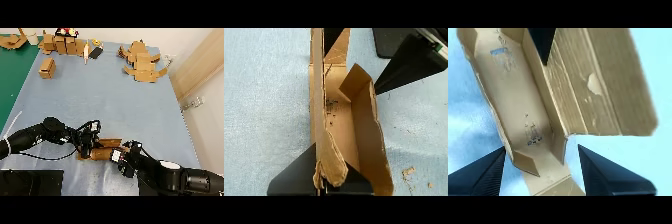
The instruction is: Fold the box.
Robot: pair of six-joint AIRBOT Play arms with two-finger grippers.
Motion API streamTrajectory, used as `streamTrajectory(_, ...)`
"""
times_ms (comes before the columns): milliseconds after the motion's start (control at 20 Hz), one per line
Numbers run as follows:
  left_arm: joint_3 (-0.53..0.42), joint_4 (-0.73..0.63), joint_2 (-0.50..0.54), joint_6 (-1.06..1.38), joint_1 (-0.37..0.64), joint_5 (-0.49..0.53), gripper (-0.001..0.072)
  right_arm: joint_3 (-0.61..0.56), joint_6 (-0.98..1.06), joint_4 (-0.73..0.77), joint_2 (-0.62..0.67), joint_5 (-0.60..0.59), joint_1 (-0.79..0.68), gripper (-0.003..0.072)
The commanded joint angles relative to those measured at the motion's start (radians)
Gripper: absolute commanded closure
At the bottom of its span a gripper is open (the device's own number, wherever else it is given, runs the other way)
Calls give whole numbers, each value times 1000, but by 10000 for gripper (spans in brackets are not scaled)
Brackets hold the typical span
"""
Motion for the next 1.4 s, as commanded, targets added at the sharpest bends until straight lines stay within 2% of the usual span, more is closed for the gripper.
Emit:
streamTrajectory(0,-1,0,0,0,0,0,697,-3,-232,134,-14,109,-122,-26)
streamTrajectory(100,-1,0,0,0,0,0,697,-3,-393,268,-22,135,-203,-26)
streamTrajectory(350,-1,0,0,0,0,0,698,-3,-990,759,-38,142,-451,-26)
streamTrajectory(500,-1,0,0,0,0,0,697,-3,-1400,1098,-122,112,-592,-26)
streamTrajectory(600,-1,0,0,0,0,0,697,-1,-1547,1200,-191,73,-649,-26)
streamTrajectory(750,-1,0,0,0,0,0,698,6,-1601,1238,-241,46,-701,-26)
streamTrajectory(1350,-1,0,0,0,0,0,698,5,-1595,1185,-240,35,-705,-22)
